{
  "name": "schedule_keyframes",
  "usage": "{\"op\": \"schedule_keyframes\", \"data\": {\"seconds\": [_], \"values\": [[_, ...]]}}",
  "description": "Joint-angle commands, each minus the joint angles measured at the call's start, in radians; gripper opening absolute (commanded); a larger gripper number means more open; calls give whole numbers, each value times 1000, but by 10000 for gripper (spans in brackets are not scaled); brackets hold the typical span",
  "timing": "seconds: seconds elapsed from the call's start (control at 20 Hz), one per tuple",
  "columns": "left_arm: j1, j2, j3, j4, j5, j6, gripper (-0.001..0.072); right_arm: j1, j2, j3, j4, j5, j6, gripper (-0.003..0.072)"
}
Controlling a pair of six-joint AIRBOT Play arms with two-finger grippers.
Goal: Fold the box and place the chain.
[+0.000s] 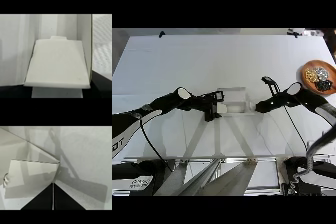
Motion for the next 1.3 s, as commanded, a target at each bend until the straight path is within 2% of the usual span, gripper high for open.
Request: {"op": "schedule_keyframes", "data": {"seconds": [0.0, 0.15, 0.45, 0.5, 0.55, 0.6, 0.9, 1.05, 1.15, 1.25], "values": [[-1, 1, 1, -1, 1, -1, 508, -14, 34, 2, 2, 30, -6, 12], [-1, 1, 1, -1, 0, -1, 508, -21, 54, 2, 3, 64, -14, 13], [-1, 0, 1, -1, -6, -1, 508, -21, 71, 2, 151, 72, -85, 15], [-1, 0, 1, -1, -9, -1, 508, -21, 71, 2, 159, 71, -84, 60], [-1, 1, 1, -1, -15, -1, 508, -21, 71, 2, 160, 73, -83, 201], [-1, 0, 1, -1, -18, -1, 508, -21, 71, 2, 160, 76, -83, 301], [-1, 0, 1, -1, -19, -1, 508, -1, 71, 2, 234, 71, -84, 333], [-1, 0, 1, -1, -18, -1, 508, 43, 70, 2, 233, 37, -80, 349], [-1, 1, 1, -1, -18, -1, 508, 69, 70, 2, 233, 3, -57, 408], [-1, 0, 1, -1, -18, -1, 508, 92, 71, 2, 227, -36, -20, 413]]}}
